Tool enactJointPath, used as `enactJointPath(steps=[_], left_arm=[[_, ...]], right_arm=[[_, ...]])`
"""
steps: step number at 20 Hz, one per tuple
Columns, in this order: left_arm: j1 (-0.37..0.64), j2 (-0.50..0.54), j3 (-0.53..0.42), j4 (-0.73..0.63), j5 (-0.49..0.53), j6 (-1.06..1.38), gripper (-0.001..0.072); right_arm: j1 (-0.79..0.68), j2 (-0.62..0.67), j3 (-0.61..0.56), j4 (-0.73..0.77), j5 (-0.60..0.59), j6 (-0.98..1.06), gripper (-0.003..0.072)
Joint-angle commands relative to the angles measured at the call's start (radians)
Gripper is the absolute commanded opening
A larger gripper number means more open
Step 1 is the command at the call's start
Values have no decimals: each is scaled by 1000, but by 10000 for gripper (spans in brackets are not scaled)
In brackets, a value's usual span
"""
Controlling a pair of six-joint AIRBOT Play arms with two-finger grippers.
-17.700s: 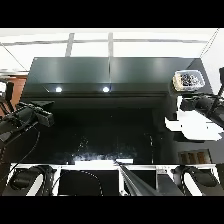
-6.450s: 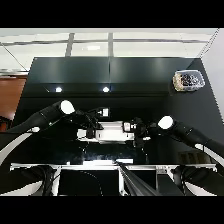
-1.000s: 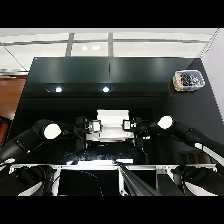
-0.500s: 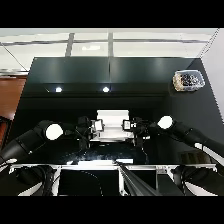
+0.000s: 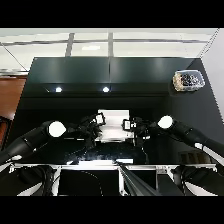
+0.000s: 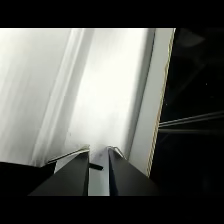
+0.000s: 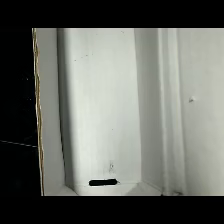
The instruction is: Fold the box and place the chain.
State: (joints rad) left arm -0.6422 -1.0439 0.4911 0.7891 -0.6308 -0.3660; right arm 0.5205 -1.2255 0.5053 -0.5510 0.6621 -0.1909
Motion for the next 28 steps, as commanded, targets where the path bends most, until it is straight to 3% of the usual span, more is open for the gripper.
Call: enactJointPath(steps=[1,5,6,7,8,9,10,11,12,13,15,16,17,21,23,26,28], left_arm=[[0,-35,0,-65,12,4,160],[0,-33,-1,-65,60,4,190],[0,-33,0,-65,71,3,324],[0,-33,0,-65,69,3,390],[0,-33,0,-65,61,3,358],[0,-33,0,-64,52,4,248],[0,-33,0,-65,49,4,326],[0,-32,0,-64,39,3,346],[0,-31,0,-53,32,3,226],[0,-24,0,-30,24,3,155],[1,15,0,20,-5,-2,143],[7,51,0,38,-24,-4,56],[18,93,0,42,-47,-5,37],[125,307,-1,101,-159,-102,26],[224,398,-1,286,-194,-399,27],[395,449,-2,584,-290,-715,26],[516,431,-13,587,-295,-1014,26]], right_arm=[[1,-1,-1,1,0,0,207],[1,-1,-1,0,0,0,207],[1,-1,-1,1,0,0,207],[1,-1,-1,1,0,0,207],[1,-1,-1,1,0,0,206],[1,-1,-1,1,0,0,207],[1,-1,-1,0,0,0,206],[1,-1,-1,1,0,0,207],[1,-1,-1,1,0,0,207],[1,-1,-1,1,0,1,206],[1,-1,-1,0,0,1,207],[1,-1,-1,1,0,0,207],[1,-1,-1,1,0,1,206],[1,-1,-1,0,0,0,207],[1,-1,-1,0,0,0,207],[1,-1,-1,0,0,0,207],[1,-1,-1,0,0,0,207]])
